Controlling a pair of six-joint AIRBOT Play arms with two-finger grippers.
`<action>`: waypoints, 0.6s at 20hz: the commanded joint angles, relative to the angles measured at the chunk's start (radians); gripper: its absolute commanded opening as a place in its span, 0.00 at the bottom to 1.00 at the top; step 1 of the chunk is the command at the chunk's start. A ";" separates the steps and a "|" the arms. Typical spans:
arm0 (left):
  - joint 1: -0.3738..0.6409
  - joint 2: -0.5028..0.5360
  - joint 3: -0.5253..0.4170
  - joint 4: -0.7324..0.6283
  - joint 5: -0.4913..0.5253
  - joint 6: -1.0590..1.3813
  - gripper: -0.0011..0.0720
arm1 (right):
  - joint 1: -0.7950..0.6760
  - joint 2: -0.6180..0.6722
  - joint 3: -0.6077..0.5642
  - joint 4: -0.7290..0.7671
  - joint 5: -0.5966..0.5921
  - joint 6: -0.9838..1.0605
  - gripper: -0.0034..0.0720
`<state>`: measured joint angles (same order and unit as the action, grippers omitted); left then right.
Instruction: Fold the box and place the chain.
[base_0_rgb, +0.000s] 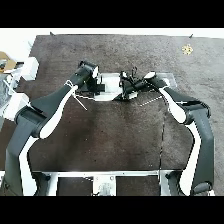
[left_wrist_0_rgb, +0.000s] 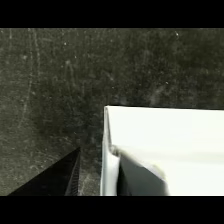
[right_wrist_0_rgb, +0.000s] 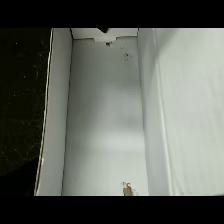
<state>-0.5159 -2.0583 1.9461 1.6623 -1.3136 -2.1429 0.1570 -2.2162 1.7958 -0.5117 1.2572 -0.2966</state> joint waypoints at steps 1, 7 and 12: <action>-0.001 -0.005 0.001 0.022 0.042 0.028 0.33 | 0.000 0.001 0.001 0.000 0.000 -0.002 0.62; -0.007 -0.005 0.001 0.028 0.057 0.050 0.17 | 0.000 0.001 0.001 0.000 0.000 -0.002 0.62; -0.029 -0.006 0.000 0.051 0.072 0.054 0.03 | 0.000 0.001 0.001 0.000 0.000 -0.002 0.62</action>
